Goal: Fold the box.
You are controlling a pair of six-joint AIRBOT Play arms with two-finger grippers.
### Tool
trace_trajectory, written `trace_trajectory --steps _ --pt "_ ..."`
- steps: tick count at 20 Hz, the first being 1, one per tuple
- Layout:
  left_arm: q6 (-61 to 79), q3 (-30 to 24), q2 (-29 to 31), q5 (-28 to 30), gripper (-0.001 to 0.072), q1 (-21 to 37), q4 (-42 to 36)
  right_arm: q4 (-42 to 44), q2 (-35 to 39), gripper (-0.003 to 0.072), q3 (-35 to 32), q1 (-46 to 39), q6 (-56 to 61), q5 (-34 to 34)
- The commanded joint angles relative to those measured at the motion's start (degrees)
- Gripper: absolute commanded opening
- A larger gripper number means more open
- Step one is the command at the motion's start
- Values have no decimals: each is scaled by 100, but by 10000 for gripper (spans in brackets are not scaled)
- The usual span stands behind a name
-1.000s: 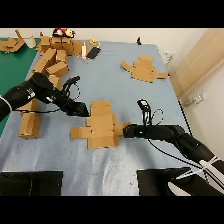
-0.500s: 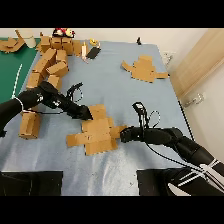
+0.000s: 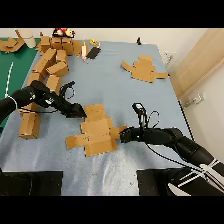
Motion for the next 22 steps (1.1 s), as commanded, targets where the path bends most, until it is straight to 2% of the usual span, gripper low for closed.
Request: trace_trajectory --steps 1,6,12,13,14,19,22 --pt "129 -7 -114 26 451 -2 -79 2 4 0 -4 7 2 0" --pt "765 -2 -374 31 451 -118 -999 0 4 1 -4 7 2 0" --pt "927 -2 -520 48 450 -142 -1021 -2 4 1 -4 7 0 4" --pt "986 -2 -520 11 411 -142 -1029 -2 4 1 -4 7 0 4" --pt "1095 -2 -520 -66 277 -140 -1029 -2 4 1 -4 7 0 2" --pt "1515 -2 -520 -507 273 -146 -1025 -4 4 1 -4 7 0 4" --pt "1679 -2 -520 -553 273 -149 -1027 -4 4 0 -4 7 0 4"
